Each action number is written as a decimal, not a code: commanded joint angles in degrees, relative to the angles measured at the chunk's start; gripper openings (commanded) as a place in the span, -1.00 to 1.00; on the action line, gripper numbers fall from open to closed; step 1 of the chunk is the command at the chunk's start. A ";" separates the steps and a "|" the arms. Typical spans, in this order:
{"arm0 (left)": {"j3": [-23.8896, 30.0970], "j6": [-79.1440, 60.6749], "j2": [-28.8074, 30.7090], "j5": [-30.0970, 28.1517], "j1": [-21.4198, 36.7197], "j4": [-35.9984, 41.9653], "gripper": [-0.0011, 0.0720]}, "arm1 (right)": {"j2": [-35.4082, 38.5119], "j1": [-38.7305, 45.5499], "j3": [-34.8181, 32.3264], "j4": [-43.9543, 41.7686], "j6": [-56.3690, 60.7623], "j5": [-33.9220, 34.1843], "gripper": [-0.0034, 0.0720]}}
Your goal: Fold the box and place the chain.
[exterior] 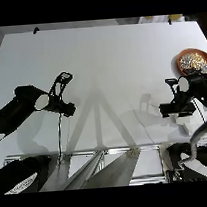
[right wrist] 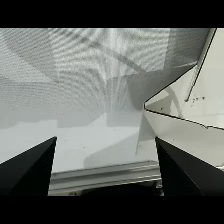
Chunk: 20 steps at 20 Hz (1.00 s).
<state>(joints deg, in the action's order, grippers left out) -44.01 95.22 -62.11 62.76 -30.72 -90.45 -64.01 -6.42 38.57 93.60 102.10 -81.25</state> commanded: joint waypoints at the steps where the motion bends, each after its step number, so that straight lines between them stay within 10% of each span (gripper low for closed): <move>1: 0.00 -0.02 0.04 0.00 -0.04 -0.02 0.49 | -0.04 0.04 0.04 -0.04 0.04 0.24 0.89; 20: 0.00 -0.02 0.04 0.02 -0.04 -0.02 0.49 | -0.04 0.07 13.33 11.02 -25.66 -4.33 0.89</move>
<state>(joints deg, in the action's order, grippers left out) -44.01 95.22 -62.11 62.78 -30.72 -90.45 -64.03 -6.39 51.20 101.78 79.96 -86.15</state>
